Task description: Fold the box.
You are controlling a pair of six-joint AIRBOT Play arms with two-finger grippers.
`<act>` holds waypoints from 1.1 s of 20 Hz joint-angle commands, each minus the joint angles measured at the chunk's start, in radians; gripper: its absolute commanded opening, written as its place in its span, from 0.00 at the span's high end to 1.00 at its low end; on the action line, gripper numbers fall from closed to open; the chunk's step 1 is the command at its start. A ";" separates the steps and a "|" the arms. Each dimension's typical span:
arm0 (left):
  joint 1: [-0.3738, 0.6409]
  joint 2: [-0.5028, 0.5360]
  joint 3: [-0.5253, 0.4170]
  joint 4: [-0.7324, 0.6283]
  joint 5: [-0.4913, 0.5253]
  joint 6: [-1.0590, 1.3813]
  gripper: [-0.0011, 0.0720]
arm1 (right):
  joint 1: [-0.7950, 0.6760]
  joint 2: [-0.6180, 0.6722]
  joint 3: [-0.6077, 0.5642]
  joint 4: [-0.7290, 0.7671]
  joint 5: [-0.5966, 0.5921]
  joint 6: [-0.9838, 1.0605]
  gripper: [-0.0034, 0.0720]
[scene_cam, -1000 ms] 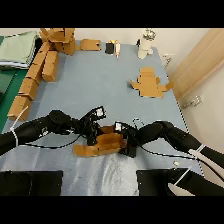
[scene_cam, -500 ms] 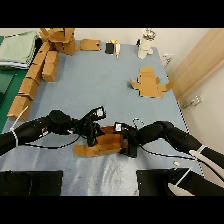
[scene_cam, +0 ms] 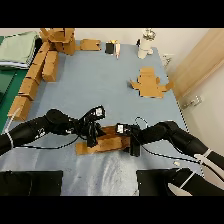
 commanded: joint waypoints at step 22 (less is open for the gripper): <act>0.001 -0.029 -0.002 0.000 -0.019 0.003 0.97 | 0.064 -0.041 0.002 0.069 0.047 -0.064 0.02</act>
